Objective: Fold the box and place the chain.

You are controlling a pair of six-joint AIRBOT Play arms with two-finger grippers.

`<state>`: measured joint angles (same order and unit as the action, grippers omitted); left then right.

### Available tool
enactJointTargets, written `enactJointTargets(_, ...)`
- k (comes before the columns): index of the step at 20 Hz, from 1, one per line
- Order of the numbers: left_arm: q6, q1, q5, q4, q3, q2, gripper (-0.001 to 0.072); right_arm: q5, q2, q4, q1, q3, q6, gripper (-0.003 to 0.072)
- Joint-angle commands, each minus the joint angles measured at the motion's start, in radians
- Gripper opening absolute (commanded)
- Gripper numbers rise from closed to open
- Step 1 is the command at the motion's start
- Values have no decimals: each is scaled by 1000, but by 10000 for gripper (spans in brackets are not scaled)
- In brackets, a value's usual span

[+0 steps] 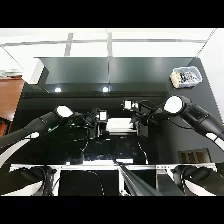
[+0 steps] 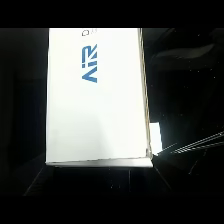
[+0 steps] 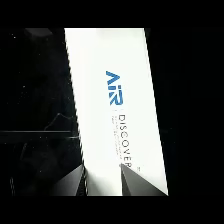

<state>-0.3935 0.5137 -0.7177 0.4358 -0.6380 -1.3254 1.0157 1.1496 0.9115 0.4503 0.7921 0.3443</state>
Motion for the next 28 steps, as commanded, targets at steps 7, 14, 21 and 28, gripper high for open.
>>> enactJointTargets(7,1,0,-2,1,-1,0,352,217,-87,-92,-90,12,579,16)
enactJointTargets(14,2,0,-1,0,-1,0,351,-18,-62,-600,-149,-157,597,15)
enactJointTargets(21,1,0,-1,0,-1,0,351,-40,82,-480,-136,-159,642,14)
enactJointTargets(28,1,0,-1,0,-1,0,352,-64,96,-439,-135,-164,644,15)
